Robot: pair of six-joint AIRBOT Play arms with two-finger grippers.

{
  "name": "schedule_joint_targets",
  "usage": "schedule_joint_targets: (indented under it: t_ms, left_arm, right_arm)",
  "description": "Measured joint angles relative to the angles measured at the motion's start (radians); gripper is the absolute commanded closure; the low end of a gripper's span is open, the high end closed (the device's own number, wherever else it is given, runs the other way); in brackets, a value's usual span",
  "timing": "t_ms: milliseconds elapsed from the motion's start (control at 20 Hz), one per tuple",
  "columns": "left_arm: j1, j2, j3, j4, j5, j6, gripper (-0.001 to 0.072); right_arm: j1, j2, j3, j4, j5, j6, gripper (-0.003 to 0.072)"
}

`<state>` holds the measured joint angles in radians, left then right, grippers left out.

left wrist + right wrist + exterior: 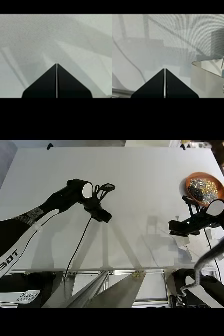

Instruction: Fold the box and place the chain.

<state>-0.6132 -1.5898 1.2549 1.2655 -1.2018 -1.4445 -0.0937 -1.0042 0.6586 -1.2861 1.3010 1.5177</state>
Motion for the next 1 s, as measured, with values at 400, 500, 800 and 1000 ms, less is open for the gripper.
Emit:
schedule_joint_targets:
  t_ms: [400, 500, 800, 1000]
  left_arm:
    - [0.000, 0.000, 0.000, 0.000, 0.000, 0.000, 0.0699]
    - [0.000, 0.000, 0.000, 0.000, 0.000, 0.000, 0.0699]
    - [0.000, 0.000, 0.000, 0.000, 0.000, 0.000, 0.0699]
    - [0.000, 0.000, 0.000, 0.000, 0.000, 0.000, 0.0699]
  right_arm:
    - [0.000, 0.000, 0.000, 0.000, -0.001, 0.000, 0.0665]
    - [0.000, 0.000, 0.000, 0.000, -0.006, 0.000, 0.0665]
    - [-0.001, 0.000, 0.009, -0.030, -0.043, -0.001, 0.0666]
    - [-0.060, 0.000, 0.090, -0.140, -0.010, -0.001, 0.0665]
